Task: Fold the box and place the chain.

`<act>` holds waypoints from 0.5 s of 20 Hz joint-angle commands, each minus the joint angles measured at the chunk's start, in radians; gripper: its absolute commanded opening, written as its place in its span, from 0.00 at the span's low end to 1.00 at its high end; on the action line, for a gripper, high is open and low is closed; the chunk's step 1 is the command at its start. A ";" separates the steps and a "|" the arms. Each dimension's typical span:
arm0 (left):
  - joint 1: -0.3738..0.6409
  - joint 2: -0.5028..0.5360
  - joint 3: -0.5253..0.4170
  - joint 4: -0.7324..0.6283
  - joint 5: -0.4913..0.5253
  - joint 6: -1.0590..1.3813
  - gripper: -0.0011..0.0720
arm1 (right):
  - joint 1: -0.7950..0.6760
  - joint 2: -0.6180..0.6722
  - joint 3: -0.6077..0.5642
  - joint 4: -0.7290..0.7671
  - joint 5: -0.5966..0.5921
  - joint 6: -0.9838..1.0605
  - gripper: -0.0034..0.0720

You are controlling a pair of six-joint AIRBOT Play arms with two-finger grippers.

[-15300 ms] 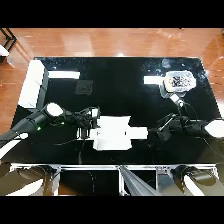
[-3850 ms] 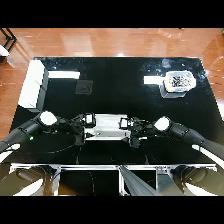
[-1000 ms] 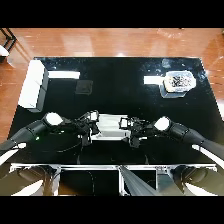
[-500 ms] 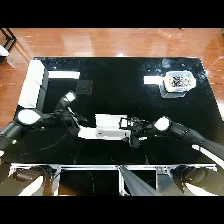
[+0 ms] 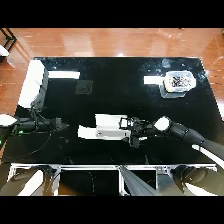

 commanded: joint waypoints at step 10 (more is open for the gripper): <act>-0.314 -0.253 -0.028 -0.110 0.144 -0.080 0.05 | 0.000 0.000 0.000 0.000 0.000 0.000 0.50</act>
